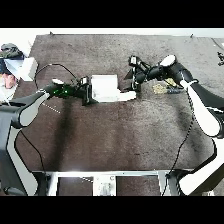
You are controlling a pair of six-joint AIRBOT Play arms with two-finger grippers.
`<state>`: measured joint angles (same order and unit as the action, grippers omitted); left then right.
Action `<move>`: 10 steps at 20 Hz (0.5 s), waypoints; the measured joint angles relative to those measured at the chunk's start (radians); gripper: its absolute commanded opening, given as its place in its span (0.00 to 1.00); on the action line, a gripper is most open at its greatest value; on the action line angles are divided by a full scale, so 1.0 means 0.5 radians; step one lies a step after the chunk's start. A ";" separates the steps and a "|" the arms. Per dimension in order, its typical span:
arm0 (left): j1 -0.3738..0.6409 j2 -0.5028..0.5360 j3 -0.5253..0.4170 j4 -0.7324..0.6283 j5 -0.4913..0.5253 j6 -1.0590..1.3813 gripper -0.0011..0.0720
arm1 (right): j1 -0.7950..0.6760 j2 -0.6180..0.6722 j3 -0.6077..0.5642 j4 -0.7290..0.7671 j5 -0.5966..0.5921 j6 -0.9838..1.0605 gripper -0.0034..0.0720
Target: Fold the box and place the chain.
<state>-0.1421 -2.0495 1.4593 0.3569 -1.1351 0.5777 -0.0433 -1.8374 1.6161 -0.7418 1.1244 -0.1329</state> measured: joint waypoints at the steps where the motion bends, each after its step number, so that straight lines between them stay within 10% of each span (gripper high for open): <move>1: 0.000 0.000 0.000 -0.001 0.000 -0.001 0.39 | 0.014 -0.020 -0.012 -0.018 0.000 -0.041 0.79; 10: 0.000 0.000 0.000 -0.001 0.001 -0.003 0.39 | 0.094 -0.191 -0.046 -0.072 -0.036 -0.221 0.65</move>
<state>-0.1421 -2.0495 1.4593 0.3565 -1.1347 0.5762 0.0036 -1.9327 1.5932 -0.7776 1.1065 -0.2436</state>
